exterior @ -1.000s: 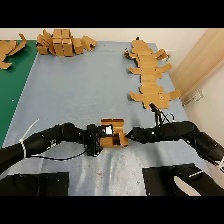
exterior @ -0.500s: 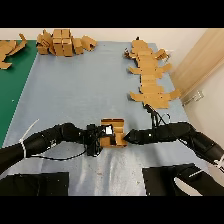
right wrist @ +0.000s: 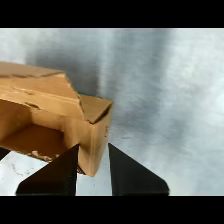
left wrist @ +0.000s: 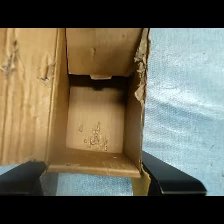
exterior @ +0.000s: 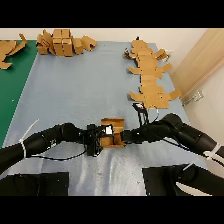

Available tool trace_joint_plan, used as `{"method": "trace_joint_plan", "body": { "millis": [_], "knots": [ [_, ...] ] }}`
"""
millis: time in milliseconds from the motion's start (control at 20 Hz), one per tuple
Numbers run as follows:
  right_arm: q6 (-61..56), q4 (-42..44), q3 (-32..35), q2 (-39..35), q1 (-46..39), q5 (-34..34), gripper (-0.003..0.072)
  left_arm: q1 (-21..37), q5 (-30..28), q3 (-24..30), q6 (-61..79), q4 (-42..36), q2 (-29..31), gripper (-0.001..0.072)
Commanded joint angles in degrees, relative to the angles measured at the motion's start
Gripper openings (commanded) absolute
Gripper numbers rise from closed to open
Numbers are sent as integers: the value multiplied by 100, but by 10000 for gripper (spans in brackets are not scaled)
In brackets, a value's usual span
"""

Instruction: Fold the box.

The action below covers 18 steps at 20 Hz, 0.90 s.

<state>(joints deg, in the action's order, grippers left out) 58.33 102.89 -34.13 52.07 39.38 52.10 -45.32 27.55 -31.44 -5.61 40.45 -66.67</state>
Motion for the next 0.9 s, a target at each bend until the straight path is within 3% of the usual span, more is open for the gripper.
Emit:
{"method": "trace_joint_plan", "body": {
  "millis": [0, 350, 600, 850],
  "knots": [
    [-1582, -1246, -455, 389, 638, 498, 299, 0, -2, -4, 0, 2, 4, 561],
    [-2260, -1467, -1130, 1261, 1043, 791, 299, 0, -2, -4, 0, 2, 4, 562],
    [-2343, -1528, -1606, 1991, 1097, 1357, 299, 0, -2, -4, 0, 4, 4, 562],
    [-2343, -1617, -1674, 2208, 1095, 1478, 284, 0, -2, -4, 0, 2, 4, 562]
  ]
}}
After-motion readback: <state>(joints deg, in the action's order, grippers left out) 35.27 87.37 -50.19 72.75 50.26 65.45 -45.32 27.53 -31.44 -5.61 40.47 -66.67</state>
